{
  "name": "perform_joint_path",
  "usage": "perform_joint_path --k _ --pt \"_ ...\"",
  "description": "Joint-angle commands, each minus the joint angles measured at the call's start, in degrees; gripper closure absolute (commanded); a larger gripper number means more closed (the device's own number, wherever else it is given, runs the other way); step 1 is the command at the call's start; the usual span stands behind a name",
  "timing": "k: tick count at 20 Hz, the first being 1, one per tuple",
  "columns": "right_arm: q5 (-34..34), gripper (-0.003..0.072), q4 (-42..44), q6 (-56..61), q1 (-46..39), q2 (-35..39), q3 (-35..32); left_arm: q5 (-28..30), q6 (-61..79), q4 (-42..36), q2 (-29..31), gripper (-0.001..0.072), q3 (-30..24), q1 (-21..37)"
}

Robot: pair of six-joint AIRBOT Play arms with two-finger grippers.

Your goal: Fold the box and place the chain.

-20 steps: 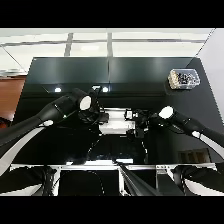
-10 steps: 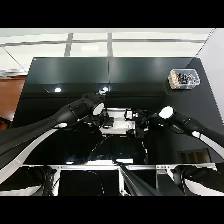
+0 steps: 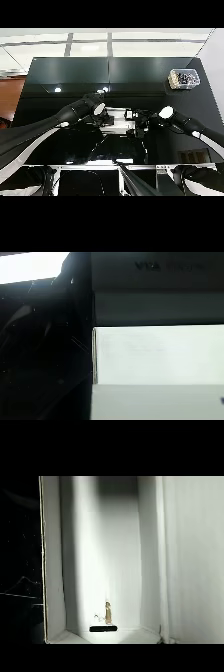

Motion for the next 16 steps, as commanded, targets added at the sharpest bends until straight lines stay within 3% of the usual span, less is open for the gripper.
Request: perform_joint_path --k 1,3,4,5,6,8,9,11,12,13,16 --pt "0.02 0.0453 -0.04 -0.09 0.04 -0.04 0.04 0.85 -0.50 -0.92 -0.09 0.0686 0.04 -0.02" --pt "0.02 0.0453 -0.04 -0.09 0.04 -0.04 0.04 0.81 -0.50 -1.03 -0.09 0.0667 0.17 -0.04" --pt "0.02 0.0453 -0.04 -0.09 0.04 -0.04 0.04 0.76 -0.48 -1.86 -0.09 0.0494 0.20 0.00" --pt "0.04 0.0453 -0.04 -0.11 0.04 -0.04 0.04 0.37 -0.48 -1.86 -0.09 0.0258 0.17 -0.02" --pt "0.04 0.0453 -0.04 -0.09 0.04 -0.04 0.04 -0.37 -0.48 -1.84 -0.09 0.0167 0.17 -0.02" --pt "0.04 0.0453 -0.04 -0.09 0.04 -0.04 0.04 -0.79 -0.50 -1.51 -0.11 0.0172 0.15 -0.02" --pt "0.04 0.0453 -0.04 -0.09 0.04 -0.04 0.04 -0.55 -0.68 -1.49 -0.15 0.0250 0.15 0.00" --pt "0.04 0.0453 -0.04 -0.09 0.04 -0.04 0.04 -0.39 -1.95 -1.27 -0.39 0.0557 0.15 -0.02" --pt "0.04 0.0453 -0.04 -0.09 0.04 -0.04 0.04 -0.33 -1.92 -1.29 -0.44 0.0642 0.15 -0.02" --pt "0.04 0.0453 -0.04 -0.09 0.04 -0.04 0.04 -0.35 -1.86 -1.33 -0.44 0.0686 0.15 -0.02" --pt "0.04 0.0453 -0.15 0.09 0.04 -0.04 0.04 -0.35 -1.70 -1.22 -0.44 0.0686 0.15 -0.02"
